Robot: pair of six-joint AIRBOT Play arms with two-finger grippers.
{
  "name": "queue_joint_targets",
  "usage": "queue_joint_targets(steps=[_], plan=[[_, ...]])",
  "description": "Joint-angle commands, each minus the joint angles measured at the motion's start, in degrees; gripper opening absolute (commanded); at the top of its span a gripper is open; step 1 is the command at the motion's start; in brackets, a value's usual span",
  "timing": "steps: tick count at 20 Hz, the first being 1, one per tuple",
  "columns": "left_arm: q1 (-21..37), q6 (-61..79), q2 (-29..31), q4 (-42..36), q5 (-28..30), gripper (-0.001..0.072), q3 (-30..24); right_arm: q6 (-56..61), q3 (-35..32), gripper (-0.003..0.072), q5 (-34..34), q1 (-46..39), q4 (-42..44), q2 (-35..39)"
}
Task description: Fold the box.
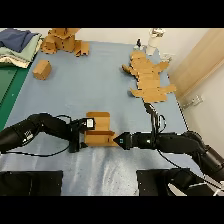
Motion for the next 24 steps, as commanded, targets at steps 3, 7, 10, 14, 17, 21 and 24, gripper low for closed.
queue_joint_targets(steps=[3, 7, 10, 14, 17, 21, 24], plan=[[-7.6, 0.0, -3.2, -3.5, -6.7, 0.0592, 0.1, 0.0, 0.1, 0.0699, 0.5, 0.0, 0.0, -3.6], [-7.5, 0.0, -5.9, -5.6, -7.1, 0.0592, 0.1, 0.0, 0.1, 0.0699, 0.2, 0.0, 0.0, -3.8], [-7.5, -0.1, -7.3, -6.1, -7.5, 0.0592, 0.1, 0.0, 0.1, 0.0699, 0.2, 0.0, 0.0, -3.8], [-7.5, -0.8, -7.8, -6.5, -11.0, 0.0592, -0.7, 0.0, 0.1, 0.0699, 0.2, 0.0, 0.0, -3.8], [-7.5, -1.2, -7.8, -6.6, -12.0, 0.0592, -1.7, 0.0, 0.1, 0.0699, 0.2, 0.0, 0.0, -3.8], [-7.5, -1.1, -7.8, -6.5, -11.4, 0.0592, -1.9, 0.0, 0.1, 0.0699, 0.6, 0.0, 0.0, -3.8], [-7.5, -0.7, -7.8, -6.5, -11.3, 0.0592, -1.9, 0.0, 0.1, 0.0286, 0.7, 0.0, 0.2, -3.8]])
